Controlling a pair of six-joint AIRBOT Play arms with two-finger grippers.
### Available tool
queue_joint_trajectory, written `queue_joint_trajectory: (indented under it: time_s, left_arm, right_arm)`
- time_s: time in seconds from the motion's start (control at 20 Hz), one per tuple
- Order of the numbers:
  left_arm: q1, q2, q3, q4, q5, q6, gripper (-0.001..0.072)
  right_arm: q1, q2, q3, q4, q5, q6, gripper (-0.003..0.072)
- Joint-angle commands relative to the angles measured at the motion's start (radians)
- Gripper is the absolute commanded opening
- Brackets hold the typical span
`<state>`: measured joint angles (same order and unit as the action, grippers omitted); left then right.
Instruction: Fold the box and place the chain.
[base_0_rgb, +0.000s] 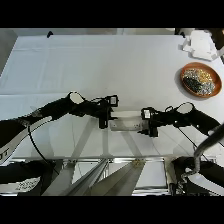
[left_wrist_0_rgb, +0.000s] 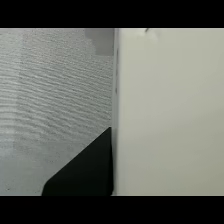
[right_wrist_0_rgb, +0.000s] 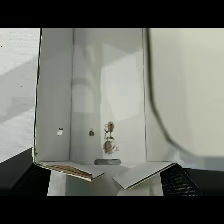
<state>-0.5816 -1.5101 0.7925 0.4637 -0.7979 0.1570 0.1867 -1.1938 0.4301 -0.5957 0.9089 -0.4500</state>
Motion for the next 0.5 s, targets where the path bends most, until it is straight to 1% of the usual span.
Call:
queue_joint_trajectory:
  time_s: [0.0, 0.05, 0.1, 0.15, 0.25, 0.3, 0.4, 0.45]
  left_arm:
    - [0.0, 0.001, 0.0, 0.0, 0.0, 0.0, 0.0012]
    - [0.0, 0.001, 0.0, 0.0, 0.0, 0.0, 0.0012]
    - [0.0, 0.001, 0.0, 0.0, 0.0, 0.0, 0.0012]
    - [0.0, 0.001, 0.0, 0.0, 0.0, 0.0, 0.0012]
    - [0.0, 0.001, 0.0, 0.0, 0.0, 0.0, 0.0012]
    - [0.0, 0.001, 0.0, 0.001, 0.0, 0.0, 0.0012]
    - [0.0, 0.001, 0.0, 0.0, 0.0, 0.0, 0.0012]
    - [0.0, 0.001, 0.0, 0.0, 0.0, 0.0, 0.0012]
  right_arm:
    - [0.003, -0.003, 0.001, 0.002, -0.016, -0.014, 0.064]
    - [0.003, -0.003, 0.001, 0.002, -0.016, -0.024, 0.0638]
    - [0.003, -0.003, 0.001, 0.002, -0.018, -0.026, 0.0605]
    - [0.003, -0.003, 0.001, 0.002, -0.019, -0.032, 0.0532]
    - [0.003, -0.003, 0.001, 0.005, -0.034, -0.032, 0.0493]
    - [0.003, -0.003, 0.001, 0.005, -0.036, -0.039, 0.0446]
    - [0.003, -0.003, 0.001, 0.005, -0.034, -0.056, 0.0432]
    - [0.003, -0.003, 0.001, 0.001, -0.035, -0.057, 0.0406]
